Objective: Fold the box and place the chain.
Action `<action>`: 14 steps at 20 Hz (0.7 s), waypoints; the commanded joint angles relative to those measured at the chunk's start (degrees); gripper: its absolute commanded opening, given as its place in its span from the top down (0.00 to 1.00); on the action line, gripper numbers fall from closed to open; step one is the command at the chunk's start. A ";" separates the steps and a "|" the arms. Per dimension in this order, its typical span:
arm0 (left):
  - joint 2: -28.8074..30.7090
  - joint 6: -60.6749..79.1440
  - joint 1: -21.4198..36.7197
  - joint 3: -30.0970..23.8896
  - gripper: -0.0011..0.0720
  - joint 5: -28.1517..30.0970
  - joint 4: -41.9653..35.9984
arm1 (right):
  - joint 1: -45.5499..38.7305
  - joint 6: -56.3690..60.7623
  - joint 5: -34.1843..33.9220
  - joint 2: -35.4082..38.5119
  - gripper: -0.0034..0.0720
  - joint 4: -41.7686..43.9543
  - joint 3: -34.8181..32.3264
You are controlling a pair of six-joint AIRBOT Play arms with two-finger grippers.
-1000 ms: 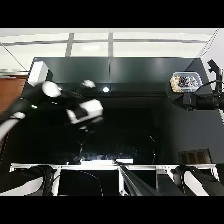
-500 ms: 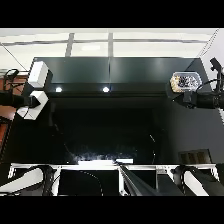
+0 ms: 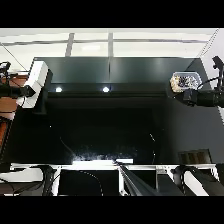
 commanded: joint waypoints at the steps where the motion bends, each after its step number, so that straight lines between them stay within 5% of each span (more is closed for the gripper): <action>1: -2.86 -0.04 -0.22 1.92 0.35 0.42 -2.97 | -0.02 0.02 -1.49 0.02 0.94 -0.02 -0.02; 2: -2.93 -0.13 -0.52 1.92 0.02 0.81 -2.01 | -0.02 0.02 -1.31 0.02 0.94 -0.02 -0.02; 6: -0.11 -0.87 -0.59 6.34 0.02 -7.37 5.46 | 0.17 0.04 1.14 0.02 0.94 0.02 0.00; 9: 4.92 -1.81 -0.94 10.45 0.02 -12.50 4.17 | 2.84 0.26 -2.54 0.02 0.94 7.30 0.98; 11: 9.01 -2.05 -1.84 12.15 0.03 -14.99 2.89 | 6.14 0.28 -3.58 0.02 0.94 4.85 5.51; 12: 11.41 -2.67 -2.32 12.28 0.14 -16.09 1.38 | 7.19 1.22 -1.29 0.02 0.94 0.59 8.63; 14: 16.04 -6.27 -3.37 12.26 0.88 -18.80 0.42 | 7.87 6.88 6.19 0.35 0.94 -10.71 15.39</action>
